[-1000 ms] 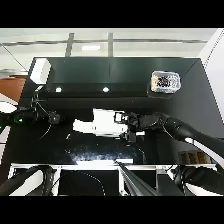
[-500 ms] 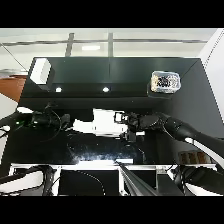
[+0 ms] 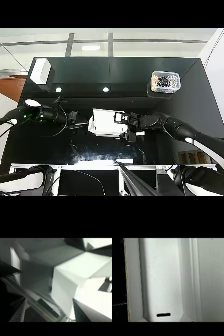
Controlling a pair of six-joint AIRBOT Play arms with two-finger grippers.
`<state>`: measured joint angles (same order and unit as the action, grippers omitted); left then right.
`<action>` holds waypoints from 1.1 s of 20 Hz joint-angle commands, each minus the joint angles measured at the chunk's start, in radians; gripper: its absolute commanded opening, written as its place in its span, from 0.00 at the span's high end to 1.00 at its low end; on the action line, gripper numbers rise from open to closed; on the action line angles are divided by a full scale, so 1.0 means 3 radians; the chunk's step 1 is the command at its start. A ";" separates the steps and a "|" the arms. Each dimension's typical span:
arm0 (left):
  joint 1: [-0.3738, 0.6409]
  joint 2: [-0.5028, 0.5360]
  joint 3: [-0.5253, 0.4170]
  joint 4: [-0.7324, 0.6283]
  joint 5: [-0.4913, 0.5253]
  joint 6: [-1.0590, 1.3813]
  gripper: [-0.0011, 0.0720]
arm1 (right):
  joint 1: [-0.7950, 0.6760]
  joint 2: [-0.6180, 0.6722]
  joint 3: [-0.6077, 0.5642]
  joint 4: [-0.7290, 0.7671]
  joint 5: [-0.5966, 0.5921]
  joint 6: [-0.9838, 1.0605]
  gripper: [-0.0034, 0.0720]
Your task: Fold the box and place the chain.
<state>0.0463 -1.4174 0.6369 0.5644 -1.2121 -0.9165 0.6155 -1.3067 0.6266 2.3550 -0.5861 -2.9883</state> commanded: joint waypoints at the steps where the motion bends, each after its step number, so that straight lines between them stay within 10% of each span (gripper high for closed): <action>1: -0.0084 0.0089 0.0165 -0.0069 -0.0259 -0.0027 0.05 | -0.0001 0.0000 -0.0001 0.0001 0.0003 0.0001 0.24; 22: -0.1144 0.0181 0.0186 0.0460 0.0682 -0.1020 0.06 | -0.0001 0.0000 -0.0001 0.0000 0.0005 0.0000 0.24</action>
<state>-0.2703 -1.3640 0.6918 0.6609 -1.0470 -1.1698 0.6155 -1.3067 0.6266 2.3550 -0.5850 -2.9883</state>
